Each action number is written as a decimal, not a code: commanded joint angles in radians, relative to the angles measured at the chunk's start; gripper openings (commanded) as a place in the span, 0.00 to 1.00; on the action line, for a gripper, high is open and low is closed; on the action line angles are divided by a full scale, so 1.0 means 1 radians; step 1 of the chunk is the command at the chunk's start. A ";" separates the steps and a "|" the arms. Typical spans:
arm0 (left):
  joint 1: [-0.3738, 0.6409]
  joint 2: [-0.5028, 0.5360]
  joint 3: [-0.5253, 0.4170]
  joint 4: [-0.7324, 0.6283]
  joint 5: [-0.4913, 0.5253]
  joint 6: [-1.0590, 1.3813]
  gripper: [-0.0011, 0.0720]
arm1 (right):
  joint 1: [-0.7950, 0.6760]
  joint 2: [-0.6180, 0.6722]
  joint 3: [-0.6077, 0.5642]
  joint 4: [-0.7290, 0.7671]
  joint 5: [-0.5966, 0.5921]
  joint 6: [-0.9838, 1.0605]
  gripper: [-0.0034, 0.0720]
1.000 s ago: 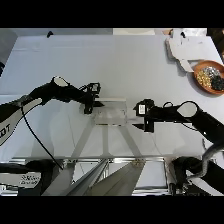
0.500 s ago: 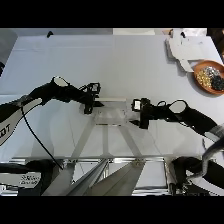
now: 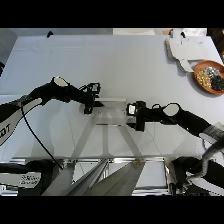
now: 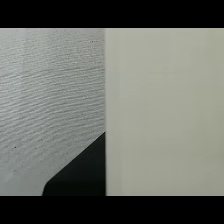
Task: Fold the box and place the chain.
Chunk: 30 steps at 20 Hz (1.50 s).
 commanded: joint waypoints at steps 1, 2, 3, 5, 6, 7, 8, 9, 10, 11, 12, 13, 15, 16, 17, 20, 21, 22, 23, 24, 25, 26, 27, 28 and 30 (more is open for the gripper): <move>0.000 0.000 0.000 0.000 0.000 0.000 0.03 | 0.005 -0.001 0.000 -0.002 -0.014 0.089 0.95; 0.000 0.000 0.000 0.000 0.000 0.000 0.03 | 0.005 -0.001 0.000 -0.003 -0.023 0.129 0.95; 0.000 0.000 0.000 0.000 0.000 0.000 0.03 | 0.005 -0.001 0.000 -0.003 -0.024 0.161 0.95; 0.000 0.000 0.000 0.000 0.000 0.000 0.03 | 0.005 -0.001 0.000 -0.023 -0.021 0.203 0.95; 0.000 0.000 0.000 0.000 0.000 0.000 0.03 | 0.005 -0.001 0.000 -0.032 -0.021 0.220 0.95; 0.000 0.000 0.000 0.000 0.000 0.000 0.03 | 0.005 0.000 0.000 -0.034 -0.016 0.236 0.95; 0.000 0.000 0.000 0.000 0.000 0.000 0.03 | 0.005 0.000 0.000 -0.045 0.009 0.234 0.95; 0.000 0.000 0.000 0.000 0.000 0.000 0.03 | 0.006 0.000 0.000 -0.077 0.044 0.233 0.95; 0.000 0.000 0.000 0.000 0.000 0.000 0.03 | 0.006 0.000 0.000 -0.112 0.080 0.235 0.95; 0.000 0.000 0.000 0.000 0.000 0.000 0.03 | 0.006 0.000 0.000 -0.132 0.111 0.235 0.95; 0.000 0.000 0.000 0.000 0.000 0.000 0.03 | 0.006 0.000 0.000 -0.127 0.115 0.237 0.95; 0.000 0.000 0.000 0.000 0.000 0.000 0.03 | 0.006 0.000 0.000 -0.104 0.108 0.254 0.95; 0.000 0.000 0.000 0.000 0.000 0.000 0.03 | 0.006 0.000 0.000 -0.030 0.097 0.265 0.95; 0.000 0.000 0.000 0.000 0.000 0.000 0.03 | 0.006 0.000 0.000 -0.012 0.097 0.265 0.95; 0.000 0.000 0.000 0.000 0.000 0.000 0.03 | 0.006 0.000 0.000 -0.004 0.097 0.266 0.95; 0.000 0.000 0.000 0.000 0.000 0.000 0.03 | 0.006 0.000 0.000 0.002 0.069 0.316 0.95; 0.000 0.000 0.000 0.000 0.000 0.000 0.03 | 0.006 0.000 0.000 0.002 0.050 0.334 0.95; 0.000 0.000 0.000 0.000 0.000 0.000 0.03 | 0.006 0.001 0.000 0.008 0.032 0.341 0.95; 0.000 0.000 0.000 0.000 0.000 0.000 0.03 | 0.006 0.002 0.000 0.009 0.017 0.349 0.95; 0.000 0.000 0.000 0.000 0.000 0.000 0.03 | 0.006 0.002 0.000 0.007 -0.006 0.388 0.95; 0.000 0.000 0.000 0.000 0.000 0.000 0.03 | 0.006 0.002 0.000 0.004 -0.026 0.426 0.95; 0.000 0.000 0.000 0.000 0.000 0.000 0.03 | 0.006 0.002 0.000 0.002 -0.038 0.456 0.95; 0.000 0.000 0.000 0.000 0.000 0.000 0.03 | 0.006 0.002 0.000 0.002 -0.043 0.476 0.95; 0.000 0.000 0.000 0.000 0.000 0.000 0.03 | 0.006 0.002 0.000 0.002 -0.043 0.500 0.95; 0.000 0.000 0.000 0.000 0.000 0.000 0.03 | 0.006 0.002 0.000 0.002 -0.043 0.522 0.95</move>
